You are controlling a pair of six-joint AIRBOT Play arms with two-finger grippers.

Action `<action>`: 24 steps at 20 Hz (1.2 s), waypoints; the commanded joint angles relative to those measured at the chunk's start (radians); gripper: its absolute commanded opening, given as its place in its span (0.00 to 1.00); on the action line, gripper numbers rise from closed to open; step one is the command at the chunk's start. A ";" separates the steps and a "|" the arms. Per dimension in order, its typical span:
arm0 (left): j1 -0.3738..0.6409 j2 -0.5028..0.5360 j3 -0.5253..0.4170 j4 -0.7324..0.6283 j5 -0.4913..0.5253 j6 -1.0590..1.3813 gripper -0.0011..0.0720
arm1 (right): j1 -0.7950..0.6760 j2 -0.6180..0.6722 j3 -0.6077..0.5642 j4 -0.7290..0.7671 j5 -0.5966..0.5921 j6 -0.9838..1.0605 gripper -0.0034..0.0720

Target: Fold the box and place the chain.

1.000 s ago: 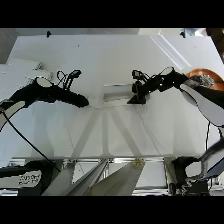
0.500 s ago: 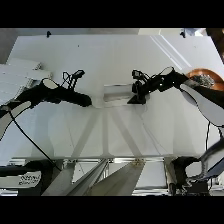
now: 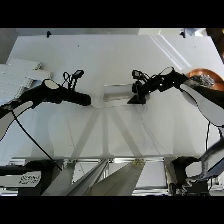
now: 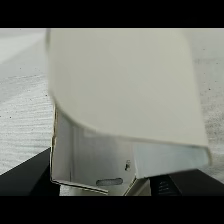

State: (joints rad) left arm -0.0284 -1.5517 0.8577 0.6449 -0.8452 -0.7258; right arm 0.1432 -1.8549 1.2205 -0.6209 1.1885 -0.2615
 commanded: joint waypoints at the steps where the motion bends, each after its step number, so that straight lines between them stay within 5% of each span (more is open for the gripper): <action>1: 0.003 0.005 0.000 0.026 0.006 0.000 0.02 | 0.000 -0.001 0.000 0.000 0.000 0.000 0.59; 7: -0.021 -0.026 0.000 0.011 -0.003 0.000 0.02 | 0.000 -0.001 0.000 0.000 0.000 0.000 0.59; 14: -0.005 0.021 0.000 -0.176 -0.050 0.054 0.02 | 0.000 -0.001 0.000 0.000 0.000 0.000 0.59; 24: -0.004 0.026 0.000 -0.207 -0.079 0.053 0.04 | 0.000 -0.001 0.000 0.000 0.000 0.000 0.59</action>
State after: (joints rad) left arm -0.0322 -1.5269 0.8570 0.4522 -0.9154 -0.6739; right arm 0.1432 -1.8549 1.2205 -0.6209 1.1885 -0.2619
